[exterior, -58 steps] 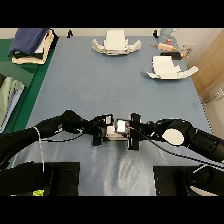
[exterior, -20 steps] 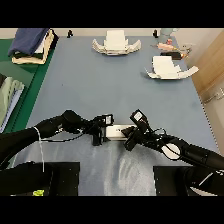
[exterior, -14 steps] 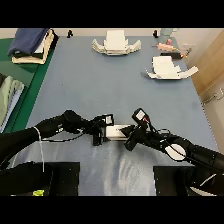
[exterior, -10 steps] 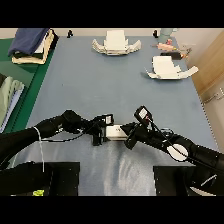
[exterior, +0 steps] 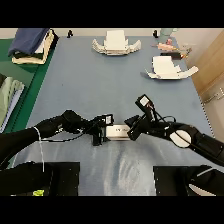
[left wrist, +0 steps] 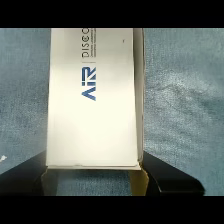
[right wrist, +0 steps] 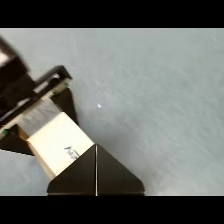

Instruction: Fold the box.

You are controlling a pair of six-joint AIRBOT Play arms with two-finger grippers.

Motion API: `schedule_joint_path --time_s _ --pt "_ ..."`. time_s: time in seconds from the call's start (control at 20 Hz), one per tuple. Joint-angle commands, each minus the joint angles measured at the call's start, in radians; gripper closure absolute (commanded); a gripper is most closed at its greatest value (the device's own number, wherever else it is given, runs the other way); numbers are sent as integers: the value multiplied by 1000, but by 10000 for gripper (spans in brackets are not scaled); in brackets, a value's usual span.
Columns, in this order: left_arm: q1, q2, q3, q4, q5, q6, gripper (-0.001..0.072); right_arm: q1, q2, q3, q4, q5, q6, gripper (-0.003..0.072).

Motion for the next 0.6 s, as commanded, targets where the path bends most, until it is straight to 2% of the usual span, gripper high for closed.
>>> schedule_joint_path --time_s 0.0,0.1,0.25,0.4,0.55 --pt "0 0 1 0 0 0 215 -150 -85 185 -343 343 281 682" --pt "0 0 1 0 0 0 215 -214 -170 322 -464 523 405 682" --pt "0 0 1 0 0 0 215 -283 -317 475 -499 732 550 681" --pt "0 0 1 0 0 0 215 -296 -429 529 -499 840 645 681" --pt "0 0 1 0 0 0 215 -296 -483 530 -485 881 719 681"
